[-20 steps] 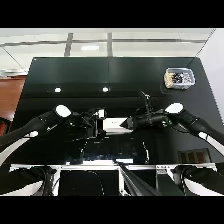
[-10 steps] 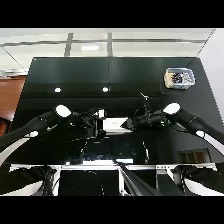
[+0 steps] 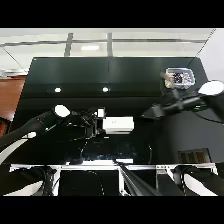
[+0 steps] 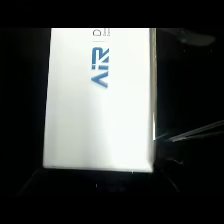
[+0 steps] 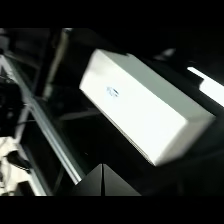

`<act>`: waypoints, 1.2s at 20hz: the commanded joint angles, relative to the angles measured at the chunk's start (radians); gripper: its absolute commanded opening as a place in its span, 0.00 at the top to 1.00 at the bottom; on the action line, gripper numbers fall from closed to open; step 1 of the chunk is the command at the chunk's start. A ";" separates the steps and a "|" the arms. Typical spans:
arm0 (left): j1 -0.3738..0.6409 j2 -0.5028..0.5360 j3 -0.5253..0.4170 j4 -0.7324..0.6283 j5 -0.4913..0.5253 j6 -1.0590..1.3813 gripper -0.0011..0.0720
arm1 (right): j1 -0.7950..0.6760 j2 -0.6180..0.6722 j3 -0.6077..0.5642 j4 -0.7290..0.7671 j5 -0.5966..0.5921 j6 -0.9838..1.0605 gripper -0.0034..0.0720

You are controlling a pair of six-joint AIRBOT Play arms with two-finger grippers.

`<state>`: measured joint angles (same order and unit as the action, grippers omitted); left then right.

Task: Fold the box and place the chain.

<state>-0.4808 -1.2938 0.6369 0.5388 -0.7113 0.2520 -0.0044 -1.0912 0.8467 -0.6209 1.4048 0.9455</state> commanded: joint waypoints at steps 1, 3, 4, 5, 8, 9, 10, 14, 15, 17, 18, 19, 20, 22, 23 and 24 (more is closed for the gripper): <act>0.003 0.065 0.001 0.036 0.008 -0.060 0.00 | -0.173 0.105 0.033 -0.294 0.091 0.075 0.93; -0.001 0.124 0.007 0.055 -0.011 -0.150 0.00 | -0.228 0.133 0.026 -0.387 0.074 0.119 0.93; -0.017 0.147 0.025 0.047 -0.045 -0.190 0.00 | -0.245 0.138 0.018 -0.389 0.063 0.122 0.93; -0.042 0.156 0.047 0.048 -0.060 -0.211 0.00 | -0.251 0.139 0.007 -0.380 0.043 0.122 0.93; -0.138 0.119 0.134 0.048 0.002 -0.229 0.01 | -0.250 0.139 -0.051 -0.316 -0.056 0.121 0.93; -0.166 0.082 0.171 0.048 0.017 -0.249 0.01 | -0.250 0.139 -0.069 -0.298 -0.077 0.121 0.93; -0.180 0.039 0.206 0.048 0.018 -0.281 0.01 | -0.250 0.139 -0.085 -0.290 -0.087 0.120 0.93; -0.188 -0.132 0.343 0.071 -0.052 -0.521 0.01 | -0.250 0.139 -0.116 -0.294 -0.090 0.114 0.93; -0.188 -0.151 0.351 0.073 -0.060 -0.521 0.01 | -0.250 0.139 -0.117 -0.294 -0.091 0.109 0.93; -0.187 -0.175 0.352 0.087 -0.060 -0.518 0.01 | -0.250 0.139 -0.117 -0.293 -0.094 0.099 0.93; -0.186 -0.182 0.352 0.089 -0.061 -0.518 0.01 | -0.250 0.139 -0.117 -0.293 -0.094 0.093 0.93; -0.186 -0.185 0.352 0.089 -0.061 -0.518 0.01 | -0.250 0.139 -0.117 -0.294 -0.093 0.093 0.93; -0.190 -0.185 0.352 0.089 -0.064 -0.518 0.01 | -0.250 0.139 -0.117 -0.294 -0.093 0.093 0.93; -0.188 -0.185 0.352 0.089 -0.085 -0.518 0.01 | -0.250 0.139 -0.117 -0.293 -0.100 0.085 0.93; -0.188 -0.186 0.352 0.090 -0.092 -0.518 0.01 | -0.250 0.139 -0.117 -0.293 -0.106 0.082 0.93; -0.188 -0.186 0.352 0.090 -0.095 -0.518 0.01 | -0.250 0.139 -0.117 -0.293 -0.111 0.081 0.93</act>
<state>-0.6682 -1.4723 0.9844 0.6250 -0.7834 -0.2577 -0.2539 -0.9531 0.7303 -0.9150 1.3060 1.0355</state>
